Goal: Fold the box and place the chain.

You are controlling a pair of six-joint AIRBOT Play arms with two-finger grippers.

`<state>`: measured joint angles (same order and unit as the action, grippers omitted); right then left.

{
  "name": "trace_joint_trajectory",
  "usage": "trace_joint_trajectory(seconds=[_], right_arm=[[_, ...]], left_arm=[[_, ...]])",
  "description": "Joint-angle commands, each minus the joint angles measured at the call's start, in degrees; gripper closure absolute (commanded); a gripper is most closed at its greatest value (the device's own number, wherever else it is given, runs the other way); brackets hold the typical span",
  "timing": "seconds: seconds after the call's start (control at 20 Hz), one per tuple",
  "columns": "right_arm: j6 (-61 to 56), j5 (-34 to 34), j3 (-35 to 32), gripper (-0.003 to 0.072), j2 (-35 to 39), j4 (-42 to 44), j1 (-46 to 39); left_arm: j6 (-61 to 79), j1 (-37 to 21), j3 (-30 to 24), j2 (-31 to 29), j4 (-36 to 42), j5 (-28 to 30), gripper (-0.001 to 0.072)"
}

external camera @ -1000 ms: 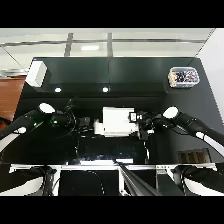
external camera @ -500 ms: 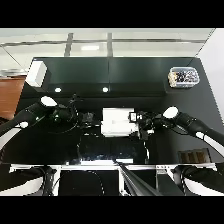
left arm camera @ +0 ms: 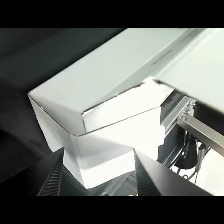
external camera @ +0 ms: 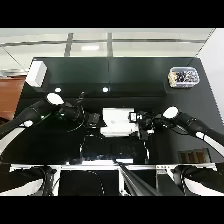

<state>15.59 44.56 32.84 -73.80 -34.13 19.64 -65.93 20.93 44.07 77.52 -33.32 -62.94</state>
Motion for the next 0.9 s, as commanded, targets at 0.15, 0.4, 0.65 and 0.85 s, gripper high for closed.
trace_joint_trajectory(seconds=[0.15,0.4,0.65,0.85], right_arm=[[-0.1,-0.1,0.0,0.0447,0.0,0.0,0.1],[-0.2,-0.2,0.0,0.0447,0.0,0.0,0.1],[-0.2,-0.2,0.0,0.0447,0.0,0.0,0.1],[-0.2,-0.2,0.0,0.0447,0.0,0.0,0.1]], left_arm=[[-20.4,8.3,6.2,-0.1,-18.9,4.5,0.0211],[-29.7,12.6,8.0,-0.1,-26.1,8.9,0.0211],[-31.5,13.2,8.0,0.0,-26.4,9.2,0.0211],[-36.4,15.2,8.7,0.2,-31.9,8.7,0.0211]])
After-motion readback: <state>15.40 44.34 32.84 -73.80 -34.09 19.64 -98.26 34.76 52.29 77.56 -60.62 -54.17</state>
